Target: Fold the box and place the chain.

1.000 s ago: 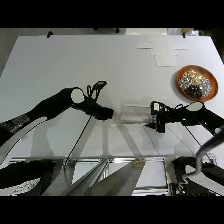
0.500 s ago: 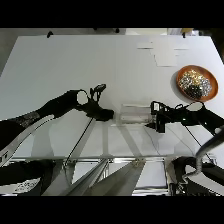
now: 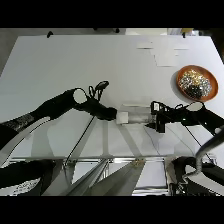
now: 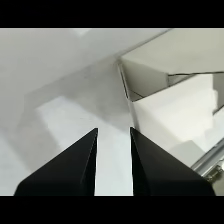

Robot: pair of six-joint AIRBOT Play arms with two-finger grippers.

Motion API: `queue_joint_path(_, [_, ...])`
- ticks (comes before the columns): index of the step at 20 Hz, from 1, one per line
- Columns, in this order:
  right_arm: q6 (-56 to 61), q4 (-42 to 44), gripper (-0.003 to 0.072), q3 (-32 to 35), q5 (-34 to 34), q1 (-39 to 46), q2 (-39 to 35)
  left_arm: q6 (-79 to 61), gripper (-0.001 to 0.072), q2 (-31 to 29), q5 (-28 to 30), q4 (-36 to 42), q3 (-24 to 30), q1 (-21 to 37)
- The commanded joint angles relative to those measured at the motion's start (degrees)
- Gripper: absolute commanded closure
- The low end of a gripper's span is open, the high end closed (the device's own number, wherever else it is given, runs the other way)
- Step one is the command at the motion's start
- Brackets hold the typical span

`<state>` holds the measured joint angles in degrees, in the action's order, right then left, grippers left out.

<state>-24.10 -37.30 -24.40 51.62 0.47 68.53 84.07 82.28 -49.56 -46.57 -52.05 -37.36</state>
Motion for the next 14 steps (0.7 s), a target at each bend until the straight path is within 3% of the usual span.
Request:
queue_joint_path(1, [0.0,0.0,0.0272,0.0,0.0,0.0,0.0,-3.4,0.0475,-0.4,0.1,5.0,0.0,-0.8])
queue_joint_path(5, [0.0,0.0,0.0272,0.0,0.0,0.0,0.0,-4.3,0.0354,-0.4,0.6,7.2,0.0,-1.4])
queue_joint_path(10, [0.0,0.0,0.0272,0.0,0.0,0.0,0.0,-4.3,0.0354,-0.4,0.8,7.4,0.0,-1.6])
queue_joint_path(12, [0.0,0.0,0.0272,0.0,0.0,0.0,0.0,-4.1,0.0298,-0.4,1.7,8.3,0.0,-2.5])
queue_joint_path(14, [0.0,0.0,0.0272,0.0,0.0,0.0,0.0,-3.9,0.0294,-0.4,3.9,8.4,-0.2,-3.7])
